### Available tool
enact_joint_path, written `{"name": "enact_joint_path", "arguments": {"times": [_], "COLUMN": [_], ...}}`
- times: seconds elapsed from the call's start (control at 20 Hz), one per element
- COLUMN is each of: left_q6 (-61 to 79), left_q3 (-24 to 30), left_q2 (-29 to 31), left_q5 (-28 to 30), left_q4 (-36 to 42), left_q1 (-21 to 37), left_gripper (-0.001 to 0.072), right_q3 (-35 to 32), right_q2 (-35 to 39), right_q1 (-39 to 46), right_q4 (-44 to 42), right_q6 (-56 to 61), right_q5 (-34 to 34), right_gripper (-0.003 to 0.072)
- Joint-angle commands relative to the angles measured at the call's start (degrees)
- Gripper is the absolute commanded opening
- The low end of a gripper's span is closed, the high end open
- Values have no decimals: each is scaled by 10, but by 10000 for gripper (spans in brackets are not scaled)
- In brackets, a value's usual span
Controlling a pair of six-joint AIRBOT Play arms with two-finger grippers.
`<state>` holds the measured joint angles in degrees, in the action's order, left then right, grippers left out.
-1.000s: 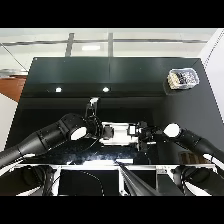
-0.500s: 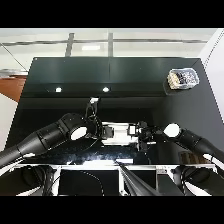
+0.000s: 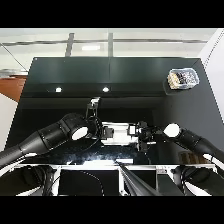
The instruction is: Fold the box and place the chain.
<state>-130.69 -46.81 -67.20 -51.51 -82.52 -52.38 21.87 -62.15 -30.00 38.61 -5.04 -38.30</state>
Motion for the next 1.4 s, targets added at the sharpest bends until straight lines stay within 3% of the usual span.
{"name": "enact_joint_path", "arguments": {"times": [0.0,0.7,0.95,1.35], "left_q6": [-3,-93,-93,-140], "left_q3": [0,-22,-58,-58], "left_q2": [-19,-49,-89,-101], "left_q5": [-1,-4,-73,-45], "left_q4": [-12,-54,-75,-83], "left_q1": [-11,-32,-48,-42], "left_gripper": [313,269,264,224], "right_q3": [0,0,0,0], "right_q2": [0,0,0,0], "right_q1": [0,0,0,0], "right_q4": [0,0,0,0], "right_q6": [0,0,0,0], "right_q5": [0,0,0,0], "right_gripper": [481,481,481,481]}}
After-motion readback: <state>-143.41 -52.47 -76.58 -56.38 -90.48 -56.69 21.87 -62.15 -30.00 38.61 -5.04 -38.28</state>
